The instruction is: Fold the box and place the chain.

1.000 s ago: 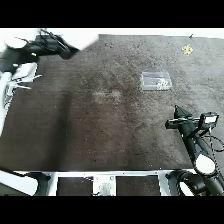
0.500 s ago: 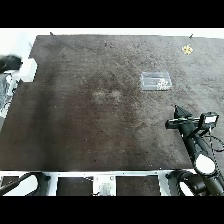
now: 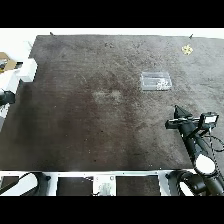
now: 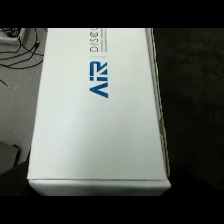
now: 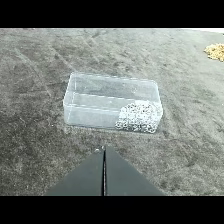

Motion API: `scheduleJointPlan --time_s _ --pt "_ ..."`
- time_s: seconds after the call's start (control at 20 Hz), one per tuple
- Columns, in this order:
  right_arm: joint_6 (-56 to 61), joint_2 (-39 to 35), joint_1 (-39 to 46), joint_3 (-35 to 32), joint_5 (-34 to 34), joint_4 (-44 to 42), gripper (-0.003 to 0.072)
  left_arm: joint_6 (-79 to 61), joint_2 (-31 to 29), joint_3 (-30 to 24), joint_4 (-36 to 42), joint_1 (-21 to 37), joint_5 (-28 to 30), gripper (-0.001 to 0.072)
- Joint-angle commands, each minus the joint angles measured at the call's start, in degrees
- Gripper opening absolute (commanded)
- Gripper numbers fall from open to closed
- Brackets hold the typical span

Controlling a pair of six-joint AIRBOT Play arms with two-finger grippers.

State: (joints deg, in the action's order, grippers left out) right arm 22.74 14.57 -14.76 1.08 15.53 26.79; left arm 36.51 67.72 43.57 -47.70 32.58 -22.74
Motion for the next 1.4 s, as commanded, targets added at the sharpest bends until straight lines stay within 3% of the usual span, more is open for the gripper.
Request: scheduleJointPlan --time_s 0.0,0.2,0.5,0.7,1.05,1.35 --pt "0.0 0.0 0.0 0.0 0.0 0.0 0.0002 0.3 4.0 -1.0 -1.3 0.5 0.7 0.0007" --pt "0.0 0.0 0.0 0.0 0.0 0.0 0.0002 -2.8 6.4 -0.7 -1.2 1.4 0.2 0.0007" --pt "0.0 0.0 0.0 0.0 0.0 0.0 0.0002 -12.3 8.5 0.7 0.1 7.7 -6.7 0.0006" --pt "0.0 0.0 0.0 0.0 0.0 0.0 0.0002 -13.8 8.5 0.7 0.1 7.8 -6.7 0.0008" --pt "0.0 0.0 0.0 0.0 0.0 0.0 0.0002 -21.1 9.9 0.7 0.1 7.8 -13.9 0.0008" --pt "0.0 0.0 0.0 0.0 0.0 0.0 0.0002 -18.4 10.7 0.7 0.1 7.8 -7.7 0.0011"
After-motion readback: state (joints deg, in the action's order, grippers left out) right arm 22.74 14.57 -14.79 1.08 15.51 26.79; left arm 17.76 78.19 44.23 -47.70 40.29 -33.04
